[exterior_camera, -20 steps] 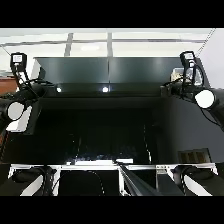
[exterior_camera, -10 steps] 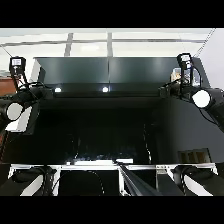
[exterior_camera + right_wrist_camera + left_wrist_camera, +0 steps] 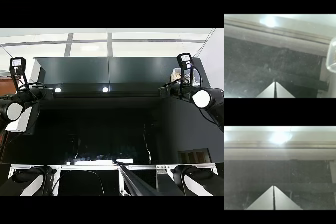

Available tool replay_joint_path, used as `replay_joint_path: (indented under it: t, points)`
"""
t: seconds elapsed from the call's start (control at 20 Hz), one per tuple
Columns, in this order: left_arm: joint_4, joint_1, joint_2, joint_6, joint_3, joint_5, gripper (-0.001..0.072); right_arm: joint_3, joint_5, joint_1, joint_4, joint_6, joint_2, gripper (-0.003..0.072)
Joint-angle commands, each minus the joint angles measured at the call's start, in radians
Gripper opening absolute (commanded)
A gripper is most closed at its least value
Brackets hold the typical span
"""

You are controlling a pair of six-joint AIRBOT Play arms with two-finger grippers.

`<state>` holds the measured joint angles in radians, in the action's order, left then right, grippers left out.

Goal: Fold the box and place the chain.

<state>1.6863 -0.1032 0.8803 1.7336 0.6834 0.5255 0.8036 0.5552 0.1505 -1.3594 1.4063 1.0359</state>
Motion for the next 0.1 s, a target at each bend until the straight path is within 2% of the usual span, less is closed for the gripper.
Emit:
replay_joint_path:
  t: [0.0,0.05]
  points:
    - [0.0,0.0,0.0,-0.001,0.0,0.0,0.0028,-0.001,0.0,0.001,0.0,0.0,0.001,0.0015]
    - [0.0,0.0,0.0,-0.001,0.0,0.0,0.0028,-0.001,0.0,0.001,0.0,0.0,0.001,0.0015]
